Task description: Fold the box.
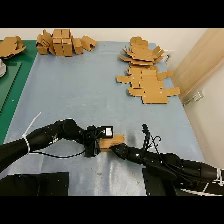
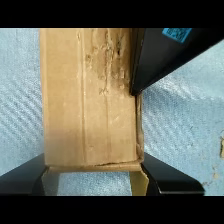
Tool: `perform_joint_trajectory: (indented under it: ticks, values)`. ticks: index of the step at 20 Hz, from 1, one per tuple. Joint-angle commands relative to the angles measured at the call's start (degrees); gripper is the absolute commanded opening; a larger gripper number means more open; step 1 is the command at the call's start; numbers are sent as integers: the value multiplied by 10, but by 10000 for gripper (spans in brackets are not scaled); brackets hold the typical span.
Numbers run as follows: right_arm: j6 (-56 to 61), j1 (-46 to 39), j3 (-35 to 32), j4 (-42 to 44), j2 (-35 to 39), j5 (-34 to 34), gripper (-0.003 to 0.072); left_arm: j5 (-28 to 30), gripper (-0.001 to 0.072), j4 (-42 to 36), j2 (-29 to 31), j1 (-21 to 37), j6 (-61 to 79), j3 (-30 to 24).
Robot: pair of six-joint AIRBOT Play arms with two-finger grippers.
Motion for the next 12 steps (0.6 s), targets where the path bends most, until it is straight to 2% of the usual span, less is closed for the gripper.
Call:
perform_joint_trajectory:
  ticks: [1, 4, 8, 12]
  values:
    - [0, 0, 1, -1, 26, 24, 4, 0, 531, 0, 0, 0, 0, 0]
    - [-28, -13, 0, -5, 82, 11, 4, 0, 531, 0, 0, 0, 0, 0]
    - [-127, -126, 0, -19, 127, -59, 4, 0, 531, 0, 0, 0, 0, 0]
    - [-216, -282, 28, -194, 127, -179, 5, 0, 531, 0, 0, 0, 0, 0]
